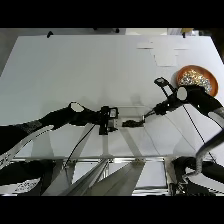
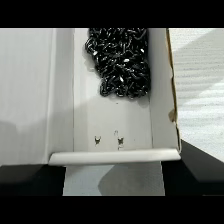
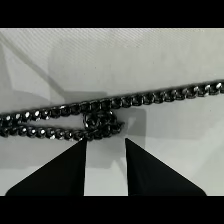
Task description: Fold the box and place the chain.
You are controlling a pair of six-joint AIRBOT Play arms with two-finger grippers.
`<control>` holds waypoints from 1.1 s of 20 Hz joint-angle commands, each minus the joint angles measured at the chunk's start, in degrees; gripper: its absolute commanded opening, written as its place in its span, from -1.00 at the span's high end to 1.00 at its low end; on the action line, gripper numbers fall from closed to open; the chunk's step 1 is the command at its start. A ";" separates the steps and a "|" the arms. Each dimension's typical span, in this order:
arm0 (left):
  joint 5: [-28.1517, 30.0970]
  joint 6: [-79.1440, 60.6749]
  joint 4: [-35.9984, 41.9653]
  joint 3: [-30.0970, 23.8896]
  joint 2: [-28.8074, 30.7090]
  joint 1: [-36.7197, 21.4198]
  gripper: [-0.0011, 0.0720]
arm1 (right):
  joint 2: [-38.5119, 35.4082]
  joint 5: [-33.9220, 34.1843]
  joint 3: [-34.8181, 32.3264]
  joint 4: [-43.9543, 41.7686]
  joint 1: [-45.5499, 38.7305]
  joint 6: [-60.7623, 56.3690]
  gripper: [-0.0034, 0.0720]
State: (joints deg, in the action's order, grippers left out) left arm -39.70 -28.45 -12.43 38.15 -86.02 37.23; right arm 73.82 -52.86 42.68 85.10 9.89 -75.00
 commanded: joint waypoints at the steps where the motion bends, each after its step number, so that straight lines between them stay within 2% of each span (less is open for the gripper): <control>1: 0.02 -0.02 -0.02 0.04 0.02 0.00 0.40 | 0.74 2.67 -0.02 -1.57 0.00 -0.11 0.37; 4: 0.02 -0.02 -0.02 0.04 0.02 0.00 0.40 | 2.16 2.34 -0.02 -1.81 0.00 -0.15 0.50; 6: 0.02 -0.02 -0.02 0.04 0.02 0.00 0.40 | 2.82 1.05 -0.02 -1.84 0.00 -0.15 0.84; 7: 0.02 -0.02 -0.02 0.04 0.02 0.00 0.40 | 2.58 0.26 0.00 -1.84 0.00 -0.15 0.87; 10: 0.02 -0.02 -0.02 0.04 0.02 0.00 0.40 | -1.46 -1.49 0.00 -1.73 -0.02 -0.15 0.87; 14: 0.02 -0.02 -0.02 0.04 0.02 0.00 0.40 | -12.85 -7.13 0.00 -2.99 0.00 -0.22 0.87; 17: -0.13 -0.02 -0.02 0.04 0.02 0.00 0.40 | -22.14 -11.82 0.00 -11.39 0.50 -2.93 0.87; 22: -0.17 -0.02 -0.02 0.04 0.02 0.00 0.40 | -32.70 -11.61 0.00 -27.04 7.13 -2.45 0.87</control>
State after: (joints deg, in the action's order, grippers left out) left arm -39.77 -28.47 -12.43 38.15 -86.02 37.26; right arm 46.76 -63.55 42.61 67.81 13.74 -77.21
